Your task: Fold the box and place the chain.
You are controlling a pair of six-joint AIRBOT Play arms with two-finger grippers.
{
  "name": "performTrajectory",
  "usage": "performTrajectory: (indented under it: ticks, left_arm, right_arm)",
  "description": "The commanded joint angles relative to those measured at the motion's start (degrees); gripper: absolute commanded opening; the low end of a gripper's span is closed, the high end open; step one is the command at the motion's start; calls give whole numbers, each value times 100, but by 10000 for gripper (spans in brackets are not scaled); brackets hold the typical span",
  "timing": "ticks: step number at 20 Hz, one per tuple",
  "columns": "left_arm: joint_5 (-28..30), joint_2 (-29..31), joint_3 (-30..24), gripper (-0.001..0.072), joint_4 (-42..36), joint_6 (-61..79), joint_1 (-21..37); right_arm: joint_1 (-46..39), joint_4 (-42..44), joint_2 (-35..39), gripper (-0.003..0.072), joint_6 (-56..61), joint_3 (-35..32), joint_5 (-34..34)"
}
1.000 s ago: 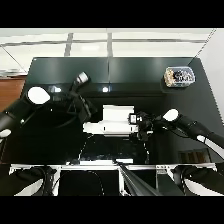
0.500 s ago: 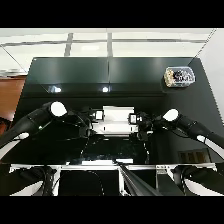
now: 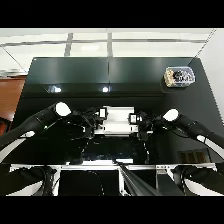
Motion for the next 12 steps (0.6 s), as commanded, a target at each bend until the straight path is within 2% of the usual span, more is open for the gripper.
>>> performTrajectory:
  ticks: [1, 5, 9, 10, 11, 12]
  left_arm:
    - [-24, -90, 0, 199, -511, 17, -4]
    - [37, -389, 0, 201, -1436, 286, -118]
    - [52, -407, 0, 192, -1368, 85, -140]
    - [48, -407, 0, 49, -1351, 96, -146]
    - [50, -407, 0, 30, -1353, 96, -146]
    - [57, -407, 0, 50, -1353, 96, -146]
  right_arm:
    - [4, 2, 2, 66, 2, 2, 2]
    - [4, 2, 0, 66, 2, 2, 2]
    - [4, 2, 0, 66, 2, 2, 2]
    - [4, 2, 0, 66, 2, 2, 2]
    - [4, 2, 0, 66, 2, 2, 2]
    - [4, 2, 0, 66, 2, 2, 2]
